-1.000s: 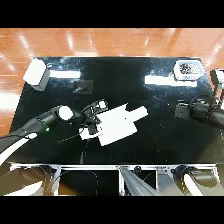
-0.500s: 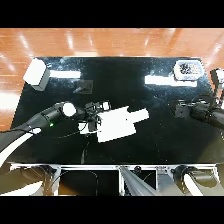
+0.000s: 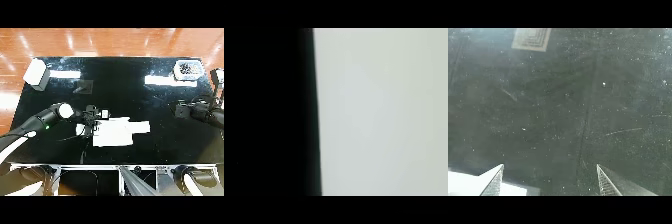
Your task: Fold the box and place the chain.
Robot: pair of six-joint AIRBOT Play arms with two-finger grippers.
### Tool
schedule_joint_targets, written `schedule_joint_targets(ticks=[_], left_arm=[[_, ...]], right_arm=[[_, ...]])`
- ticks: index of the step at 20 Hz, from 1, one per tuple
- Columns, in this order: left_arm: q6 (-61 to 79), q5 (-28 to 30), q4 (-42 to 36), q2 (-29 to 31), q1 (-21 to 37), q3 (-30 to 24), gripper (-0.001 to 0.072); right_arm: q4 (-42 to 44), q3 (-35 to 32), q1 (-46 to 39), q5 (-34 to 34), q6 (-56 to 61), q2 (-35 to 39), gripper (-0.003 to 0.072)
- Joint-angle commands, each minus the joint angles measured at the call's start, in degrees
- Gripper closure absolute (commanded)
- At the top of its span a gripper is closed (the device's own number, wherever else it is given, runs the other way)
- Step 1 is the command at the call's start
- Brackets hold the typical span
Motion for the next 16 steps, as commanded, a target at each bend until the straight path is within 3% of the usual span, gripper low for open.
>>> schedule_joint_targets(ticks=[1, 3, 8, 13, 16], left_arm=[[0.7, 5.8, -1.0, 2.1, -0.7, -3.6, 0.0692], [1.1, 10.1, -1.0, 4.0, -1.1, -5.7, 0.0691], [7.1, 12.3, -1.0, 4.2, -1.1, -5.9, 0.0691], [7.3, 14.1, -0.6, 3.9, -1.9, -5.9, 0.069], [7.0, 12.8, -0.6, 2.9, -1.9, -5.9, 0.0689]], right_arm=[[0.0, 0.0, 0.0, 1.4, -0.8, 0.0, -0.0018], [0.2, -0.3, 0.0, 2.0, -2.2, 0.0, -0.0019], [0.3, -1.8, 0.0, 1.8, -5.4, -0.3, -0.0018], [5.8, -6.4, 3.7, 11.8, -27.1, -2.5, -0.0018], [7.8, -10.9, 8.4, 8.7, -38.5, -4.6, -0.0018]])
